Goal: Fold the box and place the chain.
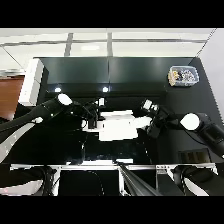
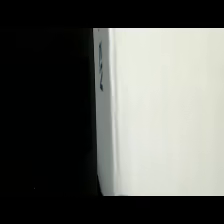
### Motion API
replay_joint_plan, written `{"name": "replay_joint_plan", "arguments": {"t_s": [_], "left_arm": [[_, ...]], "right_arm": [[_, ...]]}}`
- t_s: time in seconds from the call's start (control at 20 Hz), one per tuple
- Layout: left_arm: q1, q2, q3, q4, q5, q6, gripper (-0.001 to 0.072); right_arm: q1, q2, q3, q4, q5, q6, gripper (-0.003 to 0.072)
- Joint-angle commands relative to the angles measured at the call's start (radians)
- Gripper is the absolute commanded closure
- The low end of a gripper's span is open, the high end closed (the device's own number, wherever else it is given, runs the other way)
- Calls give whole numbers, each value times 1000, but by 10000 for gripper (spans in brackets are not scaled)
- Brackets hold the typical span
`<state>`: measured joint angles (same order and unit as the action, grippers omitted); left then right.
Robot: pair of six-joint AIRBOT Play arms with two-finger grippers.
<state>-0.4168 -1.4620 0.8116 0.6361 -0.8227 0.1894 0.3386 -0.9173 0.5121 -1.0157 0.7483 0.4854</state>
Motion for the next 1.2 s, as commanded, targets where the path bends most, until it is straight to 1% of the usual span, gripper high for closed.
{"name": "replay_joint_plan", "arguments": {"t_s": [0.0, 0.1, 0.15, 0.2, 0.35, 0.55, 0.65, 0.7, 0.8, 0.95, 1.15], "left_arm": [[-3, -4, 0, 11, 4, 2, 684], [-3, -4, 0, 11, 4, 2, 684], [-3, -4, 0, 11, 4, 2, 683], [-3, -4, 0, 11, 4, 2, 684], [-3, -4, 0, 11, 5, 2, 684], [-3, -4, 0, 11, 5, 2, 684], [-3, -4, 0, 11, 5, 2, 683], [-3, -4, 0, 11, 5, 2, 684], [-3, -4, 0, 11, 6, 2, 684], [-3, -4, 0, 11, 7, 2, 684], [-3, -4, 0, 11, 7, 2, 684]], "right_arm": [[36, -27, -32, 101, -20, -150, -34], [37, -67, -32, 131, 72, -366, -34], [37, -88, -33, 127, 100, -455, -34], [37, -109, -32, 125, 95, -502, -34], [37, -139, -32, 134, 70, -547, -34], [38, -154, -32, 245, 60, -612, -34], [40, -159, -33, 342, 13, -622, -34], [40, -167, -32, 383, -32, -627, -34], [38, -169, -29, 415, -81, -648, -33], [27, -166, 17, 413, -39, -656, -29], [-3, -166, 78, 443, -28, -701, -28]]}}
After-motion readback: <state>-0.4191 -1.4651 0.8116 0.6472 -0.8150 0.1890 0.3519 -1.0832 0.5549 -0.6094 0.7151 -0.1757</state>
